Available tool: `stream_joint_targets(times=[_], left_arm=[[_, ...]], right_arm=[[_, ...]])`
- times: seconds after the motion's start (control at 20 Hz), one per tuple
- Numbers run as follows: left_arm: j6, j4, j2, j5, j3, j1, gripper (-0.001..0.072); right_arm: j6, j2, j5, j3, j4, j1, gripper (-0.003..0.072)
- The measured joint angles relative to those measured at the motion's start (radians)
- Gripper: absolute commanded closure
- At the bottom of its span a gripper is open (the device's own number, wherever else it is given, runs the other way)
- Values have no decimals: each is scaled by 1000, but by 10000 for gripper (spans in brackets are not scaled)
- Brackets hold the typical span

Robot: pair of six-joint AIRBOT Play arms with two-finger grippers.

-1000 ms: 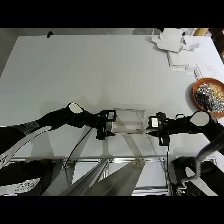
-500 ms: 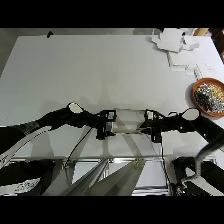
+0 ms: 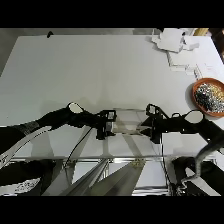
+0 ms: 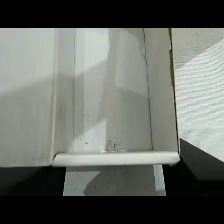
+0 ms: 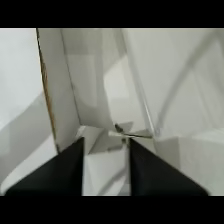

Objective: Fold the box and place the chain.

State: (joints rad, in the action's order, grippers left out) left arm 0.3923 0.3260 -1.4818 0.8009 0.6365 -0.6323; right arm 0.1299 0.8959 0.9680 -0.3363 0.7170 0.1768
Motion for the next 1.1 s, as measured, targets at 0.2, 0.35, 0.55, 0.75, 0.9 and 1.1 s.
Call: stream_joint_targets(times=[0.2,0.35,0.55,0.75,0.9,1.1], left_arm=[[0,0,0,0,0,0,498],[0,0,0,0,0,0,498],[0,0,0,0,0,0,498],[0,0,0,0,0,0,498],[0,0,0,0,0,0,498],[0,0,0,0,0,0,498]], right_arm=[[343,-156,4,0,148,-16,667],[609,-215,2,-23,194,-83,667],[887,-219,-10,-55,235,-177,667],[1079,-127,28,-59,329,-240,667],[1133,-34,69,-43,323,-255,667],[1158,45,82,-10,280,-231,667]])
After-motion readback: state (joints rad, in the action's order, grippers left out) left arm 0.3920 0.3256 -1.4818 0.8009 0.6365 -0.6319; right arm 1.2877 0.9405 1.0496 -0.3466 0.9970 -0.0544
